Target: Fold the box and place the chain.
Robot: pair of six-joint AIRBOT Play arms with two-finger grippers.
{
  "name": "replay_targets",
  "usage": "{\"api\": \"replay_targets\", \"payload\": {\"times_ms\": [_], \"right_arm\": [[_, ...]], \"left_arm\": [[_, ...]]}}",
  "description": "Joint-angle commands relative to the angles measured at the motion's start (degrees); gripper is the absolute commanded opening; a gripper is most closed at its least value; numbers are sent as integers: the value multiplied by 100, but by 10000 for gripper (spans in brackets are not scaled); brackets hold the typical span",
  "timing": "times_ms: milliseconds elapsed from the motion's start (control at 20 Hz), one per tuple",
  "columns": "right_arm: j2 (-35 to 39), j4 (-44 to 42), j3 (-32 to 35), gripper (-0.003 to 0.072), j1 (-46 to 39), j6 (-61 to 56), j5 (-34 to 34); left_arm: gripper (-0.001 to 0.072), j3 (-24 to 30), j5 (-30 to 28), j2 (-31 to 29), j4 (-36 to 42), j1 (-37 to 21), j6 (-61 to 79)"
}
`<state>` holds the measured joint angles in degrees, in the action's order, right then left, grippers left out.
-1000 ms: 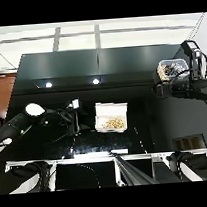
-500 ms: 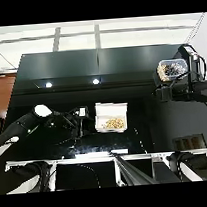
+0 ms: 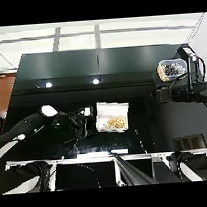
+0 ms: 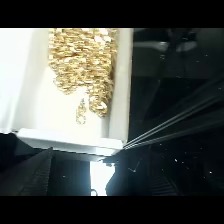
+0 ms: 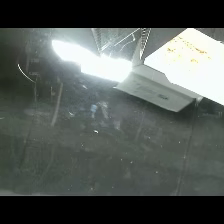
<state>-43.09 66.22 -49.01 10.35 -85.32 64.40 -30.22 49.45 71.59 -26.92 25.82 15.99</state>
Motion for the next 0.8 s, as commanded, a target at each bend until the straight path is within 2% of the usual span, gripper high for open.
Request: {"api": "replay_targets", "payload": {"times_ms": [0,250,350,650,700,750], "right_arm": [[2,-15,11,295,7,2,11],[2,-15,11,295,7,2,11],[2,-15,11,295,7,2,9],[2,-15,11,295,7,2,15],[2,-13,11,295,7,4,13],[2,-11,11,295,7,4,9]], "left_arm": [[709,-13,-330,20,59,26,-144],[707,-188,-385,26,9,52,-140],[707,-332,-387,63,-389,208,-140],[705,-588,-262,483,-457,343,-166],[698,-588,-166,496,-461,345,-166],[660,-588,-96,494,-461,343,-164]]}}
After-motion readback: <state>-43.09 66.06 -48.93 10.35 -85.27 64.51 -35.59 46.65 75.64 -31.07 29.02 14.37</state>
